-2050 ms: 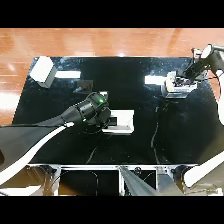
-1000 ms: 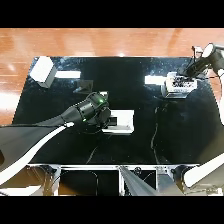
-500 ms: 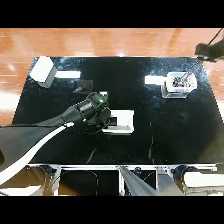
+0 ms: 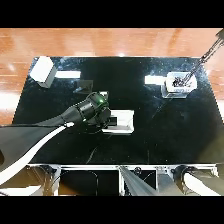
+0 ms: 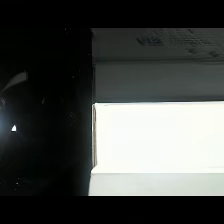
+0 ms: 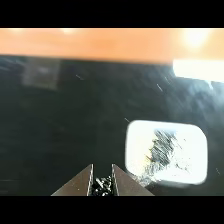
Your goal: Fold the box and place the chain.
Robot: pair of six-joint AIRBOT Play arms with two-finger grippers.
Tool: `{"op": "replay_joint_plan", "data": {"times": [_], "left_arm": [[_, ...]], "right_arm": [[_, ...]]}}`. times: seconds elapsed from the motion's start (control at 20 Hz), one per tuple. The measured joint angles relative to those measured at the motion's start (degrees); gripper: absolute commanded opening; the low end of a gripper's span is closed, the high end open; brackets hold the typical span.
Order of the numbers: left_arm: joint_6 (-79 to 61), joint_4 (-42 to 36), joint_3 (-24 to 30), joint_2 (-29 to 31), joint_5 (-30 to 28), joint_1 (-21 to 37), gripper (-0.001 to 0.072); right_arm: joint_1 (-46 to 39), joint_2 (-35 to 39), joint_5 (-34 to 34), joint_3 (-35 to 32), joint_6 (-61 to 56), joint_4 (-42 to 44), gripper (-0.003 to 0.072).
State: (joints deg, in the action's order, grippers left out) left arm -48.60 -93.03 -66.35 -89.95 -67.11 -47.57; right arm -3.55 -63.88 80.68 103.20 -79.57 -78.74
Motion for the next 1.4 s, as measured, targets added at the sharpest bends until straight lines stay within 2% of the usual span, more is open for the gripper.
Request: {"op": "replay_joint_plan", "data": {"times": [0.2,0.4,0.7,1.0,1.4], "left_arm": [[0.0,-0.02,0.0,0.0,-0.04,0.02,0.0018],[-0.02,-0.02,0.0,0.0,-0.22,0.02,0.0018],[-0.02,-0.15,0.0,0.0,-0.2,0.02,0.0019],[-0.02,-0.35,0.0,0.0,-0.22,0.02,0.0018],[-0.02,-0.44,0.0,0.0,-0.22,-0.04,0.0019]], "right_arm": [[5.42,7.63,1.03,0.02,0.85,0.74,0.0022],[10.6,10.84,3.91,-0.76,0.96,1.14,0.0023],[21.99,12.15,4.98,-11.43,0.46,5.03,0.0024],[31.1,12.33,-1.46,-17.73,0.09,8.04,0.0021],[33.48,12.33,-14.05,-18.69,1.86,16.0,0.0022]]}}
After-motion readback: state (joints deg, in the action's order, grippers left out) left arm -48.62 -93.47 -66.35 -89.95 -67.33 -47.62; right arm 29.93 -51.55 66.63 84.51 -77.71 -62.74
